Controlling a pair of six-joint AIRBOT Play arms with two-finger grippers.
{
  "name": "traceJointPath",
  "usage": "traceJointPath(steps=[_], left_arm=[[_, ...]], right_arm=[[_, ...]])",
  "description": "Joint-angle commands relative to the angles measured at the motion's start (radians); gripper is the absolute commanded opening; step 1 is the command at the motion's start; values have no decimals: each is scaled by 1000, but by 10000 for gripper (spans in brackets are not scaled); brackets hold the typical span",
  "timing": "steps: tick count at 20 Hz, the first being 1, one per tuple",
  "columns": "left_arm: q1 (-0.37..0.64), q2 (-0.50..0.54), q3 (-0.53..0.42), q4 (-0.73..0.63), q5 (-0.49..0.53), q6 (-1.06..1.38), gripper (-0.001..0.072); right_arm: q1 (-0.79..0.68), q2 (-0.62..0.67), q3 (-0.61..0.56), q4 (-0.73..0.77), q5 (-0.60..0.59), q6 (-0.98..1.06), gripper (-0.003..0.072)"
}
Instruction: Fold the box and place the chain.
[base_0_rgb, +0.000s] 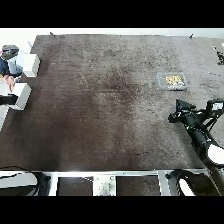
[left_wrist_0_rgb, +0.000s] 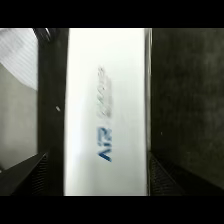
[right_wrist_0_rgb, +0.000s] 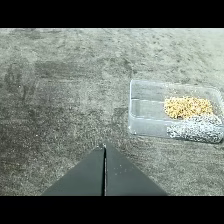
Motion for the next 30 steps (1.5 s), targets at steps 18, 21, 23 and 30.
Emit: traceJointPath(steps=[18, 21, 23, 30], left_arm=[[-694, 646, -340, -402, 642, 61, 5], [-824, 794, -476, -402, 694, 39, 5], [-869, 919, -575, -402, 708, 7, 5], [-879, 1237, -833, -402, 695, -45, 10]], right_arm=[[0, 1, 0, 0, 0, 0, 8], [0, 1, 0, 0, 0, 0, 8], [0, 1, 0, 0, 0, 0, 8], [0, 1, 0, 0, 0, 0, 8]])
